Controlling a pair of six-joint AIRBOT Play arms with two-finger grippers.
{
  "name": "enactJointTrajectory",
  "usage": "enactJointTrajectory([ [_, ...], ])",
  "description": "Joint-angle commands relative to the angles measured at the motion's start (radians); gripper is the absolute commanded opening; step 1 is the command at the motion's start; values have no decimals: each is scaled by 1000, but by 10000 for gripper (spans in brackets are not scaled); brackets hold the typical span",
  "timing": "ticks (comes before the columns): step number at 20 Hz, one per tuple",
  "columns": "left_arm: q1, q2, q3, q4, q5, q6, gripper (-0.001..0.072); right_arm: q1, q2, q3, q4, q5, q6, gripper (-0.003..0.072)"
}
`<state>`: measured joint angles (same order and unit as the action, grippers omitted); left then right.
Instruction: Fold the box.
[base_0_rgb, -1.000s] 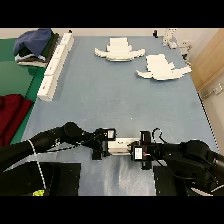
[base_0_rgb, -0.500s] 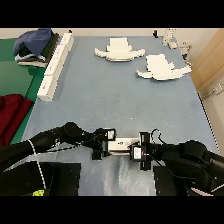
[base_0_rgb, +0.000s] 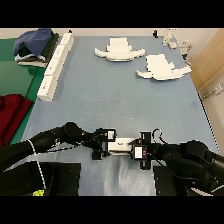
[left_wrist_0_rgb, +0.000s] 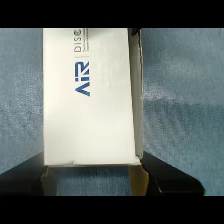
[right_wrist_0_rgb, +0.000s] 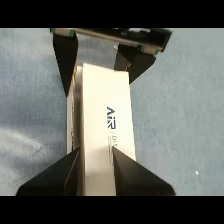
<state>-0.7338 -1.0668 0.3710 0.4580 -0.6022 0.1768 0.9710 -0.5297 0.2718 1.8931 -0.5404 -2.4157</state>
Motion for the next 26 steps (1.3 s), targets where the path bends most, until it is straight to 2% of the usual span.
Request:
enactJointTrajectory([
  [1,0,0,1,-2,0,-2,452,1,58,1,76,10,0,329],
  [4,0,0,1,-2,0,-2,452,1,88,1,114,43,73,323],
  [5,0,0,1,-2,0,-2,452,1,87,0,126,65,146,217],
  [6,0,0,1,-2,0,-2,452,1,75,-3,154,95,224,53],
  [7,0,0,1,-2,0,-2,452,1,51,-10,208,144,295,0],
  [9,0,0,1,-2,0,-2,452,3,-10,-36,317,258,322,-1],
  [11,0,0,1,-2,0,-2,452,24,-69,-68,337,413,359,-1],
  [13,0,0,1,-2,0,-2,452,64,-108,-94,336,512,425,0],
  [18,0,0,1,-2,0,-2,452,163,-127,-151,333,542,491,0],
  [26,0,0,1,-2,0,-2,452,172,-173,-195,329,582,500,-1],
])
